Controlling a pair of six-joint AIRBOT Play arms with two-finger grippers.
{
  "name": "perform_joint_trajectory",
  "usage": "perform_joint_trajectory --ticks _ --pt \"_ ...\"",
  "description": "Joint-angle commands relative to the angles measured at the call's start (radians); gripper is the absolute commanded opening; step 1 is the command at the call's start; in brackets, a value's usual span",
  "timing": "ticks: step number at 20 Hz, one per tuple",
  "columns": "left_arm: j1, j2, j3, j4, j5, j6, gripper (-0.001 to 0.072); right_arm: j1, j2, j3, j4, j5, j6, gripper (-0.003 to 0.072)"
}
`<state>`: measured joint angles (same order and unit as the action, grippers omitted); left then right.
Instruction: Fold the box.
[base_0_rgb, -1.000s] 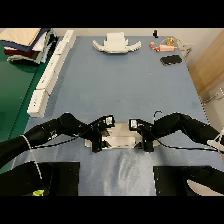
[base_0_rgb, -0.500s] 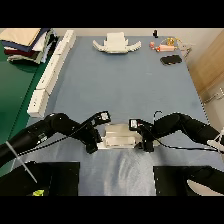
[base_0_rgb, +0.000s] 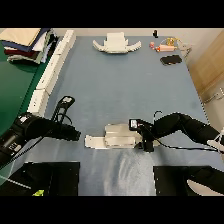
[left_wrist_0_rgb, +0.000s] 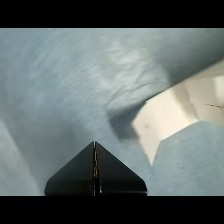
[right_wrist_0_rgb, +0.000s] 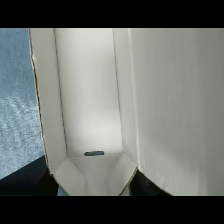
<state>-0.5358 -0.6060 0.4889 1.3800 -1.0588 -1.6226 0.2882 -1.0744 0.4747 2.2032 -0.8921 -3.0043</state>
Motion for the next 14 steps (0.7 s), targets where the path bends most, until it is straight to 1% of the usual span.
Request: perform_joint_trajectory --ticks 1,2,3,5,7,8,10,12,14 --pt "0.087 -0.012 -0.057 -0.121 -0.021 -0.107 0.0012 0.0 0.0 0.0 0.0 0.001 0.0 0.051" --pt "0.08 -0.034 -0.088 -0.19 0.028 -0.089 0.0012 0.0 0.0 0.0 0.0 0.0 0.0 0.051" --pt "0.062 -0.061 -0.123 -0.266 0.098 -0.079 0.0011 0.0 0.0 0.0 0.0 0.0 0.0 0.051" --pt "-0.007 -0.111 -0.161 -0.395 0.225 -0.043 0.0012 0.0 0.0 0.0 0.0 0.0 0.0 0.051" --pt "-0.095 -0.149 -0.159 -0.443 0.328 -0.043 0.0011 0.0 0.0 0.0 0.0 0.0 0.0 0.051" --pt "-0.132 -0.166 -0.159 -0.445 0.364 -0.047 0.0011 0.0 0.0 0.0 0.0 0.0 0.0 0.051" --pt "-0.17 -0.195 -0.158 -0.454 0.388 -0.053 0.0012 0.0 0.0 0.0 0.0 0.0 0.0 0.0511" --pt "-0.167 -0.197 -0.147 -0.488 0.374 -0.053 0.0013 0.0 0.0 0.0 0.0 0.0 0.0 0.051" --pt "-0.167 -0.19 -0.112 -0.481 0.348 -0.052 0.0016 0.0 0.0 0.0 0.0 0.0 0.0 0.051"
